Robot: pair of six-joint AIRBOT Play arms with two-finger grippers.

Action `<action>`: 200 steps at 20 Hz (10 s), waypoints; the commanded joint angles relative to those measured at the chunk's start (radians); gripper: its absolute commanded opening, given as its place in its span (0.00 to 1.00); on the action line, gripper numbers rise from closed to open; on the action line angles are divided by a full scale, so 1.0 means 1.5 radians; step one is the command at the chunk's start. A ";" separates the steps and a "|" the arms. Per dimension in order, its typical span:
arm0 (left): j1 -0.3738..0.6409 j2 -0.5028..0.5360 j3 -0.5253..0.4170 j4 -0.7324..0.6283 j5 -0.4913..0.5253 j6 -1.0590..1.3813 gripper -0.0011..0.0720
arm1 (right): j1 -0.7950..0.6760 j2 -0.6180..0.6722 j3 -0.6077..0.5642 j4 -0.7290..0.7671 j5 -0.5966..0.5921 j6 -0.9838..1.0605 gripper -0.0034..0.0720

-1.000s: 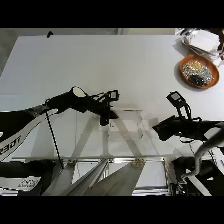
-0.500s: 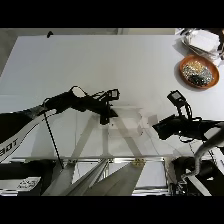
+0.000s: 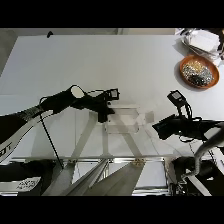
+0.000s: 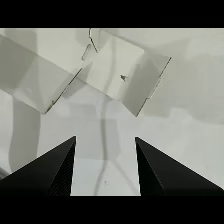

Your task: Fold the box and place the chain.

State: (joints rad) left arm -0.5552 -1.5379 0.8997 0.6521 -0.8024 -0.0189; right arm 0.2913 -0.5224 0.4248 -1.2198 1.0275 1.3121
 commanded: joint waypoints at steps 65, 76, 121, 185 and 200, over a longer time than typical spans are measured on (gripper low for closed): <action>0.000 -0.024 -0.001 0.027 0.001 -0.005 0.03 | 0.105 -0.266 -0.019 0.071 -0.181 -0.755 0.94; 0.000 -0.024 -0.001 0.027 0.001 -0.005 0.03 | 0.155 -0.300 -0.019 0.175 -0.285 -0.753 0.96; 0.000 -0.024 -0.001 0.027 0.001 -0.005 0.03 | 0.015 -0.325 0.033 0.362 -0.252 -0.970 0.94; 0.000 -0.024 -0.001 0.027 0.001 -0.005 0.03 | -0.021 -0.565 0.051 0.587 -0.172 -1.294 0.62; 0.000 -0.024 -0.001 0.027 0.001 -0.005 0.03 | -0.021 -0.565 0.051 0.584 -0.170 -1.294 0.45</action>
State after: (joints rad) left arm -0.5545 -1.5738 0.8989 0.6922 -0.8013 -0.0273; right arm 0.2588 -1.3708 0.5011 -0.3424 0.7696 -0.6289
